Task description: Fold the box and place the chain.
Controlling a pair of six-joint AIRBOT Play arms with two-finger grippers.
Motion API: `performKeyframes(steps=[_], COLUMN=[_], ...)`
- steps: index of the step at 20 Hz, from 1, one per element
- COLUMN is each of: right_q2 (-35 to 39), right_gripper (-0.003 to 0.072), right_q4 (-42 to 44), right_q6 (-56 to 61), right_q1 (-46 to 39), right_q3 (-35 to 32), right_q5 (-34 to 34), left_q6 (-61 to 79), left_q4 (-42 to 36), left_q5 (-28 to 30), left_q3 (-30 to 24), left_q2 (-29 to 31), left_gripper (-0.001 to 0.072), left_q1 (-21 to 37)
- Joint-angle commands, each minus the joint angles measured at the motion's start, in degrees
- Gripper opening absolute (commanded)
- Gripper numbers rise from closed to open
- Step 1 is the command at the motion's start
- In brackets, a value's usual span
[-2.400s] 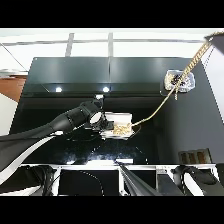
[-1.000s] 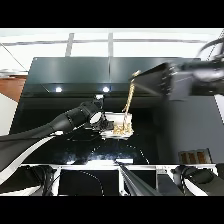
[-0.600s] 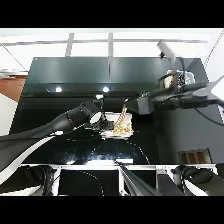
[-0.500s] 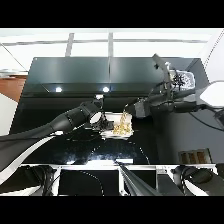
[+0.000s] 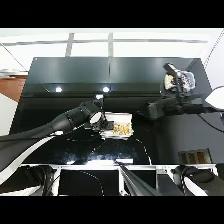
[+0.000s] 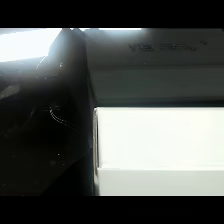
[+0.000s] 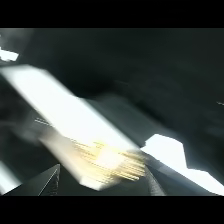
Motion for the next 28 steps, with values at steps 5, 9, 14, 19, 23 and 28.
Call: performKeyframes(steps=[5,9,14,19,23,28], right_q2=[2.14,1.86,-2.47,-4.92,-7.26,-9.27], right_gripper=[0.0706,0.0704,0.0704,0.0704,0.0704,0.0696], right_q4=[-5.6,-6.1,0.07,4.44,6.45,10.32], right_q6=[-24.22,-38.66,-47.1,-53.66,-54.34,-58.38], right_q1=[-4.13,3.48,10.97,15.45,16.04,16.04], right_q3=[-20.35,-24.63,-24.63,-24.63,-24.63,-24.63], right_q5=[-12.59,-21.77,-25.14,-29.42,-29.99,-33.73], left_q6=[-2.23,-3.48,-3.48,-3.45,-3.45,-3.45], left_q4=[1.16,5.01,4.92,4.66,4.5,4.33], left_q5=[-0.55,-3.65,-4.04,-4.0,-3.98,-3.98], left_q3=[0.61,1.73,1.66,1.66,1.66,1.66], left_q2=[0.02,0.0,-1.14,-1.14,-1.14,-1.14], left_gripper=[0.0031,0.0031,0.0031,0.0032,0.0032,0.0032], left_q1=[0.07,0.09,0.02,-0.04,-0.04,-0.02])
